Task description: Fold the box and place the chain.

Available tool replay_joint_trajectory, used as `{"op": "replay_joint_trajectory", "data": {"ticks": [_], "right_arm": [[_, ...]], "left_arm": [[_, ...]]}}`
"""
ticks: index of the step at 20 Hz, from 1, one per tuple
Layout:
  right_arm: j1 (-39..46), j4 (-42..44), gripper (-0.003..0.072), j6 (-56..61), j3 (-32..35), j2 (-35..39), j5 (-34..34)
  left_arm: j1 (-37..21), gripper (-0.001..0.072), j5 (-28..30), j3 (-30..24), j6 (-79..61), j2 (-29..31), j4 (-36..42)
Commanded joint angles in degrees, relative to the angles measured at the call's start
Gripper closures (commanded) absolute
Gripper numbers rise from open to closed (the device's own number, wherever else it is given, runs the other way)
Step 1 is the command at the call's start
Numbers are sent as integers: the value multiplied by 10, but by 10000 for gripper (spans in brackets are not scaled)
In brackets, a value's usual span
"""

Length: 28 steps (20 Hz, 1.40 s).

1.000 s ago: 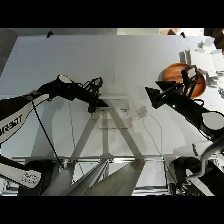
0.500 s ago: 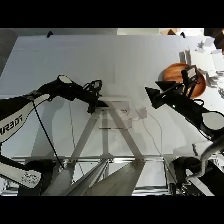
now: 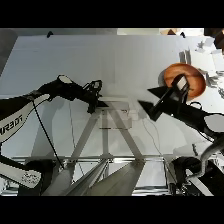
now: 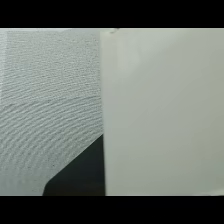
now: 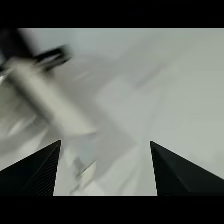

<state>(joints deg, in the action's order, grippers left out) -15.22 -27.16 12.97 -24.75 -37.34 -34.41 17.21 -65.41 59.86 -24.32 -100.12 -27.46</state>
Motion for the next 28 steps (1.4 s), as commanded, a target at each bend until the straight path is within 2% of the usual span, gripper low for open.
{"op": "replay_joint_trajectory", "data": {"ticks": [1, 4, 6, 7, 9, 11, 13, 17, 23, 28], "right_arm": [[-1, -78, 63, -114, -1, 2, -130], [-1, -195, 36, -120, 0, -6, -153], [0, -200, 37, -151, 4, -26, -148], [-1, -188, 36, -201, 12, -40, -143], [0, -101, 23, -349, 27, -88, -147], [0, -36, 21, -393, 28, -147, -145], [0, -25, 14, -420, 28, -206, -138], [0, 9, -7, -419, 28, -276, -88], [-7, 88, -14, -419, 28, -303, -74], [-52, 149, -22, -410, 28, -322, -25]], "left_arm": [[0, 704, 0, 0, -1, 0, 0], [0, 704, 0, 0, -1, 0, 0], [0, 704, 0, 0, -1, 0, 0], [0, 704, 0, 0, -1, 0, 0], [0, 704, 0, 0, -1, 0, 0], [0, 704, 0, 0, -1, 0, 0], [0, 703, 0, 0, -1, 0, 0], [0, 703, 0, 0, -1, 0, 0], [0, 703, 0, 0, -1, 0, 0], [0, 703, 0, 0, -1, 0, 0]]}}
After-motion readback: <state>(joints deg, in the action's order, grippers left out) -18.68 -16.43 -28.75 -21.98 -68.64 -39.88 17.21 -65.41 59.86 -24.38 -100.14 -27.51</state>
